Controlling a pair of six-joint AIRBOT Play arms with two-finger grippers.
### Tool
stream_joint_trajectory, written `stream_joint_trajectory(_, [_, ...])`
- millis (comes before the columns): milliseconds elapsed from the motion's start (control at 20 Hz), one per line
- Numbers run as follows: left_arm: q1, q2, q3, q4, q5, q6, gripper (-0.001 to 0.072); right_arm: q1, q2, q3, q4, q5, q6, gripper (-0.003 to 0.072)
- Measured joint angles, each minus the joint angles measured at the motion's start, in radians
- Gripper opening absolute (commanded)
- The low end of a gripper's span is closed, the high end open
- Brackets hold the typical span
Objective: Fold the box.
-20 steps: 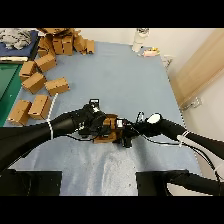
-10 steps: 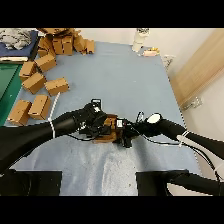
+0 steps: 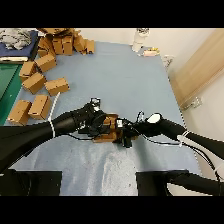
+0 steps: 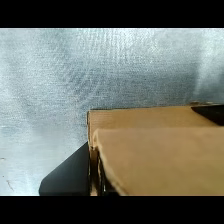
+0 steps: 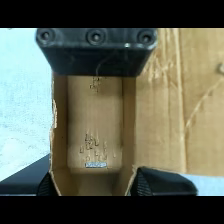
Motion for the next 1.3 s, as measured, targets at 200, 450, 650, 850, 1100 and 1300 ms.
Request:
stream_joint_trajectory(200, [-0.002,0.000,0.002,-0.034,0.044,0.008,0.0699,0.000,0.000,0.000,0.000,0.000,-0.005,0.0505])
stream_joint_trajectory(450, [0.000,0.002,0.019,-0.027,0.032,0.005,0.0698,0.000,0.000,0.000,0.000,0.000,-0.003,0.0505])
stream_joint_trajectory(650, [0.003,0.029,0.025,-0.012,0.009,0.005,0.0699,0.000,0.000,0.000,0.000,0.000,-0.001,0.0505])
stream_joint_trajectory(850, [0.002,0.093,0.027,0.047,-0.111,0.021,0.0698,0.000,0.000,0.000,0.000,0.000,-0.001,0.0505])
stream_joint_trajectory(1100, [0.001,0.219,0.027,0.084,-0.186,0.052,0.0024,0.000,0.000,0.000,0.000,0.000,-0.001,0.0505])
stream_joint_trajectory(1300, [0.002,0.338,0.014,0.150,-0.275,0.162,0.0009,0.000,0.000,0.000,0.000,0.000,-0.001,0.0505])
